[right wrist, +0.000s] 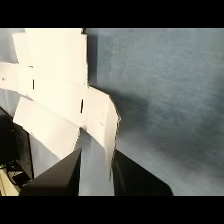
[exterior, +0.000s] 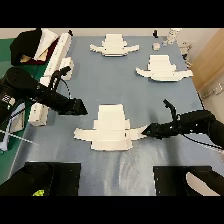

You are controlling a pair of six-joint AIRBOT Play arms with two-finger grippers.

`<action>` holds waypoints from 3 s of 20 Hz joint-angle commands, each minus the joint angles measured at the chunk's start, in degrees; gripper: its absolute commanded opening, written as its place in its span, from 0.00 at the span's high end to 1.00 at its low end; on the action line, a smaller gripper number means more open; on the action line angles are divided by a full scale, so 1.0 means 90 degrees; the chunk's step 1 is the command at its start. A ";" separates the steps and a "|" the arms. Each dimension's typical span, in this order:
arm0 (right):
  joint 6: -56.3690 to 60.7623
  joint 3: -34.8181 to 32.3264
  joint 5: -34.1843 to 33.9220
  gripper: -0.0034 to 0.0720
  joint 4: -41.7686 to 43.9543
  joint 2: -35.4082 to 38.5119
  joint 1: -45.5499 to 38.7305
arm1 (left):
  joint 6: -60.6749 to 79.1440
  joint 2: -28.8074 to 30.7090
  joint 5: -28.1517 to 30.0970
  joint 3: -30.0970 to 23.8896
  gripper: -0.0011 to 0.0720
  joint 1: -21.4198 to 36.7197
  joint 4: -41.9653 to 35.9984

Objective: Fold the box.

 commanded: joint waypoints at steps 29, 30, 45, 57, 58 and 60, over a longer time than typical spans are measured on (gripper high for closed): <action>0.0335 -0.0420 0.1598 0.95 -0.0250 0.1375 0.2300 | 0.3045 -0.2511 0.0559 -0.1241 0.50 0.1343 -0.2404; 0.0340 -0.0420 0.1600 0.95 -0.0262 0.1370 0.2300 | 0.3398 -0.2832 0.0580 -0.1205 0.50 0.1343 -0.2807; 0.0780 -0.0420 0.1494 0.95 -0.0559 0.1362 0.2300 | 0.5345 -0.4464 -0.0862 -0.0240 0.50 0.0617 -0.3300; 0.0780 -0.0347 0.1622 0.69 -0.1127 0.1358 0.2295 | 0.5663 -0.4464 -0.0872 -0.0143 0.97 0.0087 -0.3031; 0.0782 -0.0265 0.1617 0.69 -0.1523 0.1358 0.2295 | 0.5710 -0.4461 -0.0879 -0.0092 0.97 0.0087 -0.3031; 0.1083 -0.0015 0.1622 0.69 -0.2618 0.1358 0.2285 | 0.5884 -0.4381 -0.0838 0.0078 0.97 0.0061 -0.3033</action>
